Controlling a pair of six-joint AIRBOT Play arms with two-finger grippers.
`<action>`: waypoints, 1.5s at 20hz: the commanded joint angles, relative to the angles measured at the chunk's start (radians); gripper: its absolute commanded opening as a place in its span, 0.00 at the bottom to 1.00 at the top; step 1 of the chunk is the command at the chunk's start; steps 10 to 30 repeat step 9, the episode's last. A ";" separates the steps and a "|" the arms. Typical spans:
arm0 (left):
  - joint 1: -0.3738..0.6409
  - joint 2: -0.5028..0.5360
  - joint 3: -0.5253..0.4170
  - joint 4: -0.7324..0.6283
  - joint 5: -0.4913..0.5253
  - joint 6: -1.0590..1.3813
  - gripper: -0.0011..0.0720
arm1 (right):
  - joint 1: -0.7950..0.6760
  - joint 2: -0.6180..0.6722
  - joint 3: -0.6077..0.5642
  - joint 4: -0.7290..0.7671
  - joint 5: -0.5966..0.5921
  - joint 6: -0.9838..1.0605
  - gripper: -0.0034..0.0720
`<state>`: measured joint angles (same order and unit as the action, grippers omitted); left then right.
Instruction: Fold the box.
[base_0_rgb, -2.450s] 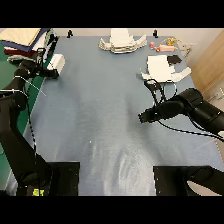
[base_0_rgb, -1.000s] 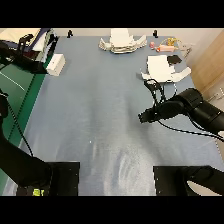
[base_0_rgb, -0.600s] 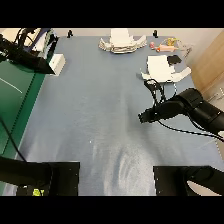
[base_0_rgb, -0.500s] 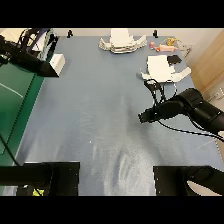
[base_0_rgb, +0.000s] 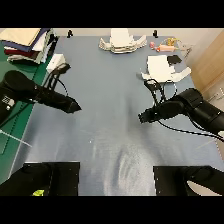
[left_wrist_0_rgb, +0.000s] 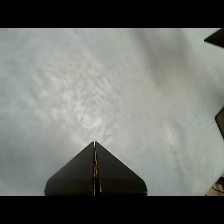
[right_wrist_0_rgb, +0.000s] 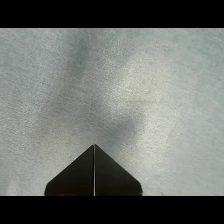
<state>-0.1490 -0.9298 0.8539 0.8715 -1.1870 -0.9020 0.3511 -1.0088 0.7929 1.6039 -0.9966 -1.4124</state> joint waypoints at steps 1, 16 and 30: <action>-0.069 0.025 -0.092 0.000 0.027 -0.007 0.04 | 0.000 -0.001 0.001 0.000 0.000 0.000 0.05; -0.072 0.025 -0.092 -0.004 0.025 -0.007 0.04 | 0.000 -0.001 0.001 0.000 0.000 0.000 0.05; -0.072 0.025 -0.092 -0.004 0.025 -0.007 0.04 | 0.000 -0.001 0.001 0.000 0.000 0.000 0.05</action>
